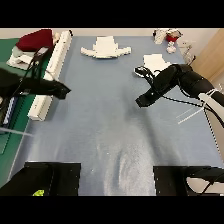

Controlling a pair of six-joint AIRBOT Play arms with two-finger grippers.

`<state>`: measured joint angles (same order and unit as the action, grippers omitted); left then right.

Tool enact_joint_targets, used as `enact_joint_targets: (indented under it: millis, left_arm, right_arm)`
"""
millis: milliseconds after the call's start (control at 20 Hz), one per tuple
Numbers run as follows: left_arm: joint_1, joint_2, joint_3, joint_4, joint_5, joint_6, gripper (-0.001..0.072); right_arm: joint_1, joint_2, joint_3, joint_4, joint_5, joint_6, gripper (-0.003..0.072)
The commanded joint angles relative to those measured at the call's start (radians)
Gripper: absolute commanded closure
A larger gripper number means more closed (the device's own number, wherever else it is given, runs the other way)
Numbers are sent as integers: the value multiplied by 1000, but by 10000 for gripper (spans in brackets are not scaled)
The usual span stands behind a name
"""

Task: Fold the box.

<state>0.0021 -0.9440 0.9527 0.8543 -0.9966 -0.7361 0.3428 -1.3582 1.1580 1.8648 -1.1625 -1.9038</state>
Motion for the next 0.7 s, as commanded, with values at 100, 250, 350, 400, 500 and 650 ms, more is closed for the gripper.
enact_joint_targets:
  millis: [100,250,350,400,500,650]
  left_arm:
    - [-280,-277,167,-3,-8,-95,695]
    - [-360,-335,167,-2,-28,-95,695]
    - [-393,-354,167,-2,-45,-95,695]
    - [-405,-360,167,-2,-52,-95,696]
    - [-421,-367,167,-6,-51,-95,695]
    - [-426,-368,167,-6,-51,-95,696]
  right_arm:
    - [0,0,1,0,0,0,681]
    - [0,0,1,0,0,0,681]
    - [0,0,1,0,0,0,681]
    - [0,-1,1,0,0,0,681]
    - [0,0,1,0,0,0,681]
    - [0,0,1,0,0,0,681]
